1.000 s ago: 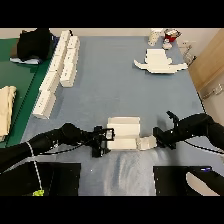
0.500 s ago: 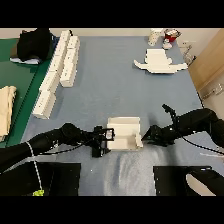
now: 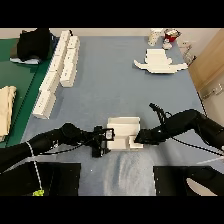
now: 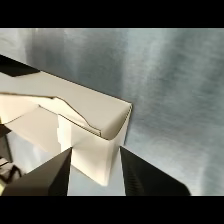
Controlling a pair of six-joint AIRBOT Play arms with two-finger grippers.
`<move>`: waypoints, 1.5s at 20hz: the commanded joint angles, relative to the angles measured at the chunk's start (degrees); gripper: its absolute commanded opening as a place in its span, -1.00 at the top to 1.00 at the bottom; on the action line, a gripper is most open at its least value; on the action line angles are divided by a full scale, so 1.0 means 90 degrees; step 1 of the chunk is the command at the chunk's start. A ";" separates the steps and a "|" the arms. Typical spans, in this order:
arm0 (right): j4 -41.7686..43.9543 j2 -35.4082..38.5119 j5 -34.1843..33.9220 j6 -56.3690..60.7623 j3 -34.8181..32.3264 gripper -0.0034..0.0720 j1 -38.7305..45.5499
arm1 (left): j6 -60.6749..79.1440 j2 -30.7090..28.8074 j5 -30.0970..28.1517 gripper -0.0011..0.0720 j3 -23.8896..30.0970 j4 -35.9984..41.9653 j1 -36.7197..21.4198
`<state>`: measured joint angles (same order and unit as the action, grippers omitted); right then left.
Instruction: Fold the box.
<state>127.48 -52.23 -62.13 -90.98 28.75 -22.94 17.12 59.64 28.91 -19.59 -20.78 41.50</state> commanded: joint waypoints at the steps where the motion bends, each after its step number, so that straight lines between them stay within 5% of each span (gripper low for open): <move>1: -0.1630 -0.0277 0.0333 0.1622 0.0525 -0.33 -0.1066 | 0.0002 0.0005 0.0000 -0.27 -0.0005 -0.0002 -0.0005; 9: -0.4405 -0.1528 -0.0605 0.4884 0.1756 -0.33 -0.3266 | 0.0000 0.0002 0.0000 -0.27 -0.0005 -0.0002 -0.0005; 15: -0.4517 -0.2057 -0.0449 0.5309 0.1916 -0.25 -0.3368 | 0.0002 0.0005 0.0000 -0.27 -0.0005 -0.0002 -0.0005; 16: -0.4503 -0.2059 -0.0418 0.5348 0.1916 -0.15 -0.3371 | 0.0000 0.0005 0.0000 -0.27 -0.0005 -0.0002 -0.0005; 19: -0.4469 -0.2059 -0.0430 0.5345 0.1916 0.90 -0.3381 | 0.0002 0.0005 0.0000 -0.27 -0.0005 0.0000 -0.0005; 25: -0.4427 -0.2057 -0.0440 0.5343 0.1916 0.90 -0.3378 | 0.0000 0.0005 0.0000 -0.27 -0.0005 -0.0002 -0.0005; 26: -0.4422 -0.2045 -0.0444 0.5338 0.1919 0.86 -0.3381 | 0.0002 0.0005 0.0000 -0.27 -0.0005 -0.0002 -0.0005; 28: -0.4408 -0.2011 -0.0765 0.5321 0.2016 -0.12 -0.3378 | 0.0002 0.0005 0.0000 -0.27 -0.0005 -0.0002 -0.0005; 29: -0.4425 -0.1967 -0.1018 0.5319 0.2096 -0.39 -0.3378 | 0.0000 0.0005 0.0000 -0.27 -0.0005 0.0000 -0.0005; 30: -0.4512 -0.1904 -0.1171 0.5319 0.2164 -0.39 -0.3378 | 0.0002 0.0005 0.0000 -0.27 -0.0005 -0.0002 -0.0005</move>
<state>88.01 -70.19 -68.16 -43.33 47.00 -53.43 17.37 59.64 28.77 -19.62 -20.78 41.50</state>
